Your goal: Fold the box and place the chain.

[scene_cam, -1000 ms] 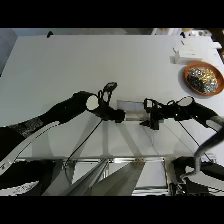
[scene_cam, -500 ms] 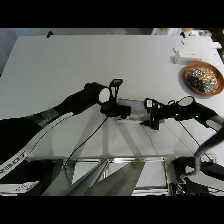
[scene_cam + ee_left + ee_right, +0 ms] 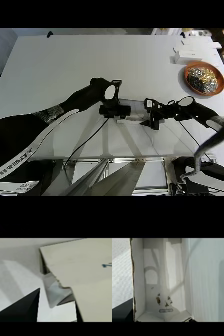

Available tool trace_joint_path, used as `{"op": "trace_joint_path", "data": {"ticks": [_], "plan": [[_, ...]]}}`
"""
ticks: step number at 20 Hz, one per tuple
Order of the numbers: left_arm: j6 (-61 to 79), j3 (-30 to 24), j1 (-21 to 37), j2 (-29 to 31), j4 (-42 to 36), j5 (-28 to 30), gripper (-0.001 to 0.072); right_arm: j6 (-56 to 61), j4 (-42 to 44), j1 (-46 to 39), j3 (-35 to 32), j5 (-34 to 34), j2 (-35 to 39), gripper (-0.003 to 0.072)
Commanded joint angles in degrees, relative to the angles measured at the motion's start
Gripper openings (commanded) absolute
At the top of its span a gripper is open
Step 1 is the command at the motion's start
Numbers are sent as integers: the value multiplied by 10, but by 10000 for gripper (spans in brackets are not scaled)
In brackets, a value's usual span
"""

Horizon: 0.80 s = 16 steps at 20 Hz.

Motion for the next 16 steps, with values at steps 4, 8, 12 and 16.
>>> {"op": "trace_joint_path", "data": {"ticks": [4,8,12,16], "plan": [[-34,2,-9,-1,15,26,450,1,0,0,0,1,0,339],[-35,2,-6,-7,16,31,450,1,0,0,0,1,0,339],[-35,6,-4,-17,19,42,449,1,0,0,0,1,0,339],[-35,34,-7,-49,8,39,439,1,0,0,0,1,0,339]]}}
